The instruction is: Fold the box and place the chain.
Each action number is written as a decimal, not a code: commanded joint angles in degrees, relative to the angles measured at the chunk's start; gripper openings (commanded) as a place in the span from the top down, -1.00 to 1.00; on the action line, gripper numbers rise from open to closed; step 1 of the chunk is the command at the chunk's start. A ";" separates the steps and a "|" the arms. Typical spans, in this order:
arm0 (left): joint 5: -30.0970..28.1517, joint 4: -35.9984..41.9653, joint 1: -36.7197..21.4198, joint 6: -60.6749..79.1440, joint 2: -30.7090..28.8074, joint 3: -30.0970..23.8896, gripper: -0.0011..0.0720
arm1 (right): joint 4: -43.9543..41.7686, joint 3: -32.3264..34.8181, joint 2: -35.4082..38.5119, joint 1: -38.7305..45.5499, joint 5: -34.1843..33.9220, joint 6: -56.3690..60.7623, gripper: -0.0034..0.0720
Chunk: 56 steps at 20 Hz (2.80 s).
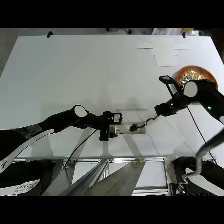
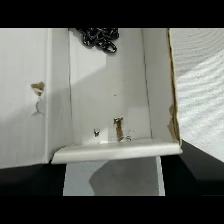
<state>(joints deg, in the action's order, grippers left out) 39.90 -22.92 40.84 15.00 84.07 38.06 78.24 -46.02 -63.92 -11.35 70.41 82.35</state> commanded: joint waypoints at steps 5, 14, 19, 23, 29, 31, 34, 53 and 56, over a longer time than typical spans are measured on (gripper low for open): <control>0.24 0.02 -0.02 0.02 0.02 -0.02 0.40 | -17.00 -0.02 17.97 -0.02 7.26 -7.96 0.86; 0.20 0.00 -0.04 0.02 0.02 -0.02 0.40 | -38.95 0.00 26.10 -0.02 6.73 -17.86 0.86; 0.20 0.02 -0.02 0.02 0.02 -0.02 0.40 | -39.15 0.70 25.92 -2.78 -0.37 -20.41 0.86; 0.20 0.00 -0.02 0.02 0.02 -0.02 0.40 | -34.56 3.67 23.56 -13.86 -9.31 -20.63 0.86; 0.20 0.00 -0.02 0.02 0.02 -0.02 0.40 | -24.92 3.89 16.61 -23.82 -14.51 -13.18 0.86; 0.20 0.02 -0.02 0.02 0.02 -0.02 0.40 | -23.39 3.91 14.69 -24.55 -15.63 -11.82 0.86; 0.22 0.00 -0.02 0.02 0.02 -0.02 0.40 | -19.56 4.76 11.47 -24.52 -16.79 -11.63 0.85; 0.22 0.02 -0.02 0.02 0.02 -0.02 0.40 | 5.68 -4.90 11.74 -0.61 -8.44 1.81 0.86; 0.22 0.00 -0.02 0.02 0.02 -0.02 0.40 | 7.21 -2.82 8.48 4.48 -8.09 2.99 0.86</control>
<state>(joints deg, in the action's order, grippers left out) 40.12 -22.90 40.84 15.03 84.07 38.06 80.23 -49.80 -53.17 -12.32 61.06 81.52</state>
